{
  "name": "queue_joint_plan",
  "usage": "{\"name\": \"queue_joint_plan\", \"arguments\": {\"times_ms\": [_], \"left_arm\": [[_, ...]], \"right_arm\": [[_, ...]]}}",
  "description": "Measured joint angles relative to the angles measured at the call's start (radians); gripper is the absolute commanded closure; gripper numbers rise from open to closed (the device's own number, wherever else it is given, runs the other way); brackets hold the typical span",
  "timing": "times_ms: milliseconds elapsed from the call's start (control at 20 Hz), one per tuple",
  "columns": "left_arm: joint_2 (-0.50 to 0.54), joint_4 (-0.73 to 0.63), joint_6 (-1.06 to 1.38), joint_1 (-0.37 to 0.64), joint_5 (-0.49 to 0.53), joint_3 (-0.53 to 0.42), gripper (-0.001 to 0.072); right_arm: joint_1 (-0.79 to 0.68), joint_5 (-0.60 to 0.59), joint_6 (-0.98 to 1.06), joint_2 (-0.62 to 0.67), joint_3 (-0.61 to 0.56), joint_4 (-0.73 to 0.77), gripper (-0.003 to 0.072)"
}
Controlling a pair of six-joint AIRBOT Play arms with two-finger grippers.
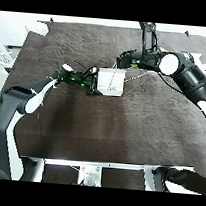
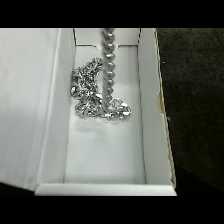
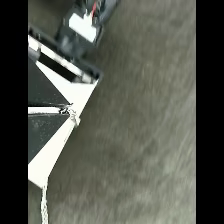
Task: Fold the box and place the chain.
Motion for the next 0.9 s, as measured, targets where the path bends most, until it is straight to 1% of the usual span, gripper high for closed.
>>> {"name": "queue_joint_plan", "arguments": {"times_ms": [200, 450, 650, 900], "left_arm": [[0.000, 0.000, 0.000, 0.000, -0.001, 0.000, 0.0359], [0.000, 0.000, 0.000, 0.000, -0.001, 0.000, 0.0359], [0.000, 0.000, 0.000, 0.000, 0.000, 0.000, 0.0359], [0.000, 0.000, 0.000, 0.000, 0.000, 0.000, 0.0359]], "right_arm": [[-0.035, 0.002, 0.010, 0.024, 0.026, -0.085, 0.0679], [-0.060, 0.070, 0.030, 0.086, 0.060, -0.188, 0.0678], [-0.031, 0.128, 0.036, 0.111, 0.066, -0.203, 0.0678], [0.042, 0.148, 0.040, 0.108, 0.065, -0.203, 0.0678]]}}
